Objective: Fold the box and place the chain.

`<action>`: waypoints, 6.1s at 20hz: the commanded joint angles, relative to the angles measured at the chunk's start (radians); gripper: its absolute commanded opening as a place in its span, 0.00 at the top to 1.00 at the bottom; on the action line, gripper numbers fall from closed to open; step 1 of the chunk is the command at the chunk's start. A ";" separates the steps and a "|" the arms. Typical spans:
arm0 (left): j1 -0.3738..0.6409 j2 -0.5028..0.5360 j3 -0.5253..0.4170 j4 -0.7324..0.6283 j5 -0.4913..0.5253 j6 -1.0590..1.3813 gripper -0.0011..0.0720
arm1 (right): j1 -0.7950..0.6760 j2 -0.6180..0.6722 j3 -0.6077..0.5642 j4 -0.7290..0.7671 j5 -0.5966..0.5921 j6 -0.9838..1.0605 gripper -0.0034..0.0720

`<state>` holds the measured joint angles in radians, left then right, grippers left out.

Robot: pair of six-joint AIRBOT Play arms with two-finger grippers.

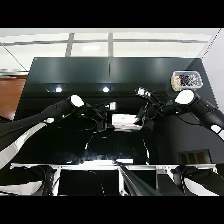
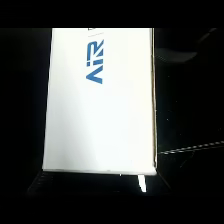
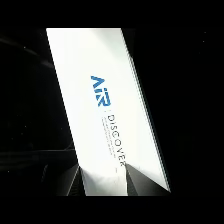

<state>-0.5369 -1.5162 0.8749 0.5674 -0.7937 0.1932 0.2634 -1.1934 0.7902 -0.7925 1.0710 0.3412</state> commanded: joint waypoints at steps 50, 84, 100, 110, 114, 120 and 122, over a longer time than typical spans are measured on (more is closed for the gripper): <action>0.009 0.012 0.000 0.005 0.000 0.001 0.44 | -0.152 0.041 -0.109 0.338 0.063 0.459 0.94; -0.154 -0.127 0.352 0.217 -0.172 -0.541 0.00 | -0.654 0.341 -0.024 0.107 0.139 0.539 0.94; -0.096 -0.042 0.352 0.717 -0.049 -0.951 0.50 | -0.654 0.341 -0.024 0.100 0.135 0.539 0.94; 0.755 -0.138 0.557 0.852 -0.015 -1.424 0.50 | -0.654 0.341 -0.024 0.109 0.121 0.545 0.94; 0.865 -0.359 0.827 0.839 -0.142 -1.427 0.50 | -0.653 0.341 -0.024 0.112 0.121 0.551 0.94; 0.837 -0.601 1.107 0.829 -0.165 -1.417 0.28 | -0.654 0.341 -0.024 0.111 0.113 0.583 0.94; 0.817 -0.609 1.138 0.900 -0.188 -1.440 0.00 | -0.654 0.341 -0.024 0.110 0.109 0.583 0.94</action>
<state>0.2935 -2.0670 1.9297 1.4097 -0.9455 -1.2255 -0.3901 -0.8528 0.7666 -0.6815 1.1851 0.9157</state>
